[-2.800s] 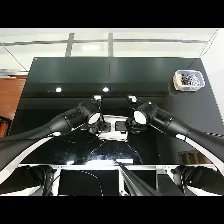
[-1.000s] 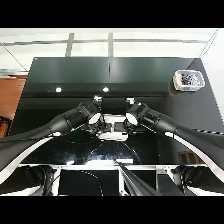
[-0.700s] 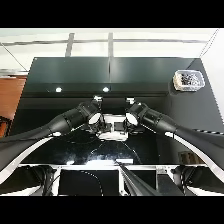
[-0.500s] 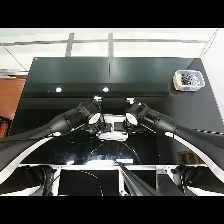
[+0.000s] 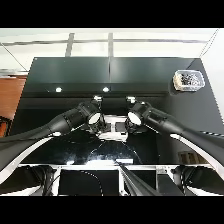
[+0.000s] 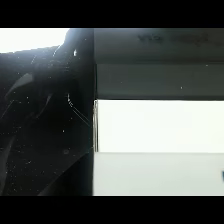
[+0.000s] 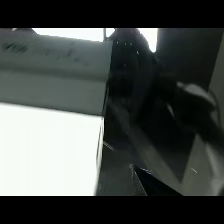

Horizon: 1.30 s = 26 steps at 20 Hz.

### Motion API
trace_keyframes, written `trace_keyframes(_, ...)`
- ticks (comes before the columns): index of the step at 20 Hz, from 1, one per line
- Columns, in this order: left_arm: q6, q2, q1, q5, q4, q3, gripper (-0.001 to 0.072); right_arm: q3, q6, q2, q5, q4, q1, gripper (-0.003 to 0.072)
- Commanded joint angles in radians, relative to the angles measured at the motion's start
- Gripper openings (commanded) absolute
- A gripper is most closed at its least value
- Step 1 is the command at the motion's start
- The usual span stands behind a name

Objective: Fold the box and place the chain.

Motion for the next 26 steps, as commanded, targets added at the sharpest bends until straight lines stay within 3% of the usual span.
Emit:
trace_keyframes(1, -0.001, 0.0, 0.0, 0.0, -0.001, 0.0, 0.0032, 0.001, -0.127, 0.14, 0.087, -0.052, 0.0, 0.0418)
trace_keyframes(3, -0.001, 0.0, 0.0, 0.0, -0.001, 0.0, 0.0032, 0.001, -0.157, 0.28, 0.137, -0.169, 0.0, 0.0418)
trace_keyframes(6, -0.001, 0.0, 0.0, 0.0, -0.001, 0.0, 0.0032, 0.001, -0.155, 0.46, 0.213, -0.575, -0.021, 0.0418)
trace_keyframes(8, -0.001, 0.0, 0.0, 0.0, -0.001, 0.0, 0.0032, 0.0, -0.156, 0.488, 0.2, -0.788, -0.132, 0.0417)
trace_keyframes(9, -0.001, 0.0, 0.0, 0.0, 0.0, 0.0, 0.0032, -0.003, -0.159, 0.483, 0.148, -0.818, -0.221, 0.0417)
trace_keyframes(12, -0.001, 0.0, 0.0, 0.0, -0.001, 0.0, 0.0032, -0.004, -0.158, 0.407, -0.164, -0.751, -0.579, 0.0417)
trace_keyframes(14, -0.001, 0.0, 0.0, 0.0, -0.001, 0.0, 0.0032, 0.041, -0.154, 0.296, -0.273, -0.62, -0.769, 0.0426)
trace_keyframes(15, -0.001, 0.0, 0.0, 0.0, -0.001, 0.0, 0.0032, 0.1, -0.171, 0.212, -0.273, -0.489, -0.853, 0.068)
trace_keyframes(16, -0.001, 0.0, 0.0, -0.001, -0.001, 0.0, 0.0032, 0.177, -0.272, 0.121, -0.257, -0.309, -0.924, 0.0718)
trace_keyframes(18, -0.001, 0.0, 0.0, -0.005, -0.001, 0.0, 0.0032, 0.338, -0.358, -0.044, -0.188, -0.006, -1.023, 0.0716)
trace_keyframes(19, -0.001, 0.0, 0.0, -0.012, -0.001, 0.0, 0.0032, 0.417, -0.313, -0.117, -0.126, 0.076, -1.054, 0.0715)
trace_keyframes(22, -0.001, 0.0, 0.0, -0.026, -0.001, 0.0, 0.0032, 0.64, -0.079, -0.308, 0.12, 0.103, -1.091, 0.0713)
trace_keyframes(26, -0.001, 0.0, 0.001, -0.026, 0.0, 0.0, 0.0032, 0.735, -0.018, -0.402, 0.064, 0.135, -1.078, 0.0661)
